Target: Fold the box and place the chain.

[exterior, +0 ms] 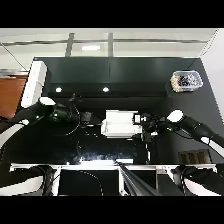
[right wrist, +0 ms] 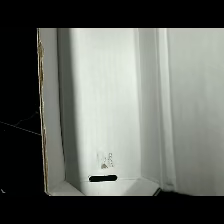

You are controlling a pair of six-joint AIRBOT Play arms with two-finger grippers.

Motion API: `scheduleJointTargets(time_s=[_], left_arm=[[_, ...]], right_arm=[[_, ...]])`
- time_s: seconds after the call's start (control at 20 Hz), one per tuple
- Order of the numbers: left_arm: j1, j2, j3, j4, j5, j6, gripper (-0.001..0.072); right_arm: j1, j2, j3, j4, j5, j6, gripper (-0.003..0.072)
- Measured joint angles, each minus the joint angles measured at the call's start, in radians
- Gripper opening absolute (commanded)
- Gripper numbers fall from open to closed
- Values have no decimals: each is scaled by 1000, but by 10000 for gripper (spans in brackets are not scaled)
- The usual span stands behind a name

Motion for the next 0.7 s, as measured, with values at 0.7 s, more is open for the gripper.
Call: scheduleJointTargets(time_s=[0.7], left_arm=[[-294, 12, 118, 257, 243, -327, 667]], right_arm=[[0, 0, 0, 0, 0, 0, 477]])
